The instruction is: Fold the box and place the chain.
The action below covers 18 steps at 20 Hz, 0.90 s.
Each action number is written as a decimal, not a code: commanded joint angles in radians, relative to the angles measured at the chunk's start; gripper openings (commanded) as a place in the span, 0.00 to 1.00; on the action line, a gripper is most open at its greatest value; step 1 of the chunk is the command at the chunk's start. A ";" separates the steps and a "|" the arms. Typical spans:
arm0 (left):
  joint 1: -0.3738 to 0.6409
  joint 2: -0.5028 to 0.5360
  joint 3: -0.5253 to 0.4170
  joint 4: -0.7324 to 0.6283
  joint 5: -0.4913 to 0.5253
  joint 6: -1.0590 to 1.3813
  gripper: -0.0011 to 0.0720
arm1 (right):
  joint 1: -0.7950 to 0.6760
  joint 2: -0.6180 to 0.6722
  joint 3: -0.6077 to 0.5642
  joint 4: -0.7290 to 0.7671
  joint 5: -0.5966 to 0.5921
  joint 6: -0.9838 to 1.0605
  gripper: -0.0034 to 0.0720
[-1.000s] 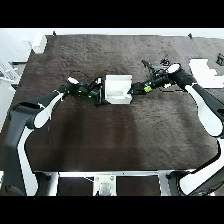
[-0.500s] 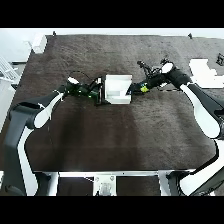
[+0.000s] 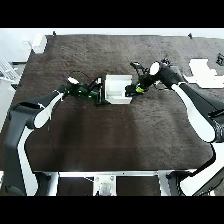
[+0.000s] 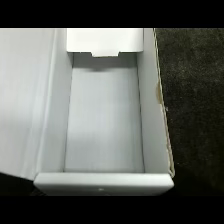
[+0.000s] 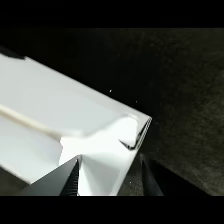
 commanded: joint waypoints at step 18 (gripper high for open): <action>0.001 0.000 0.000 0.000 -0.002 0.000 0.66 | 0.169 -0.019 0.004 -0.463 -0.014 0.540 0.41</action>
